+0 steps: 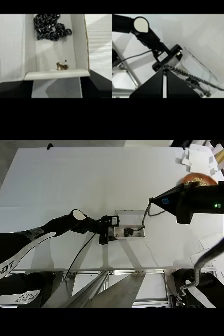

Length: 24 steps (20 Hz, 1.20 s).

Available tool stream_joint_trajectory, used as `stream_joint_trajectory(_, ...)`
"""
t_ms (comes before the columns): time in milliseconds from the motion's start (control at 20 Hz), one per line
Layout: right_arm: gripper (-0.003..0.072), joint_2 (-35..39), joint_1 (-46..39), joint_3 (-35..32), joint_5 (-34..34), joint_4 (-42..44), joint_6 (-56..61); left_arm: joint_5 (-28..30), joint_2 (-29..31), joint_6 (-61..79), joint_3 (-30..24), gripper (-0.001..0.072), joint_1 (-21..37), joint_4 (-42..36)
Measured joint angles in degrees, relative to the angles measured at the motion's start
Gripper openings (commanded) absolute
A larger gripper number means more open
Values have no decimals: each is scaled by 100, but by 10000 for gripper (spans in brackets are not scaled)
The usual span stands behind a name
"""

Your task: Fold the box and place the chain.

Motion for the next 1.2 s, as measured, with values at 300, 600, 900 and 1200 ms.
stream_joint_trajectory(300,18,-107,367,-168,-197,-96,37,0,0,2,0,273,0,0)
stream_joint_trajectory(600,18,-258,903,-468,-442,-826,317,0,0,2,0,273,0,0)
stream_joint_trajectory(900,19,-520,1034,-1259,-1001,-1058,459,0,0,2,0,273,0,0)
stream_joint_trajectory(1200,19,-1198,1049,-1993,-1464,-1049,363,0,0,2,0,273,0,0)
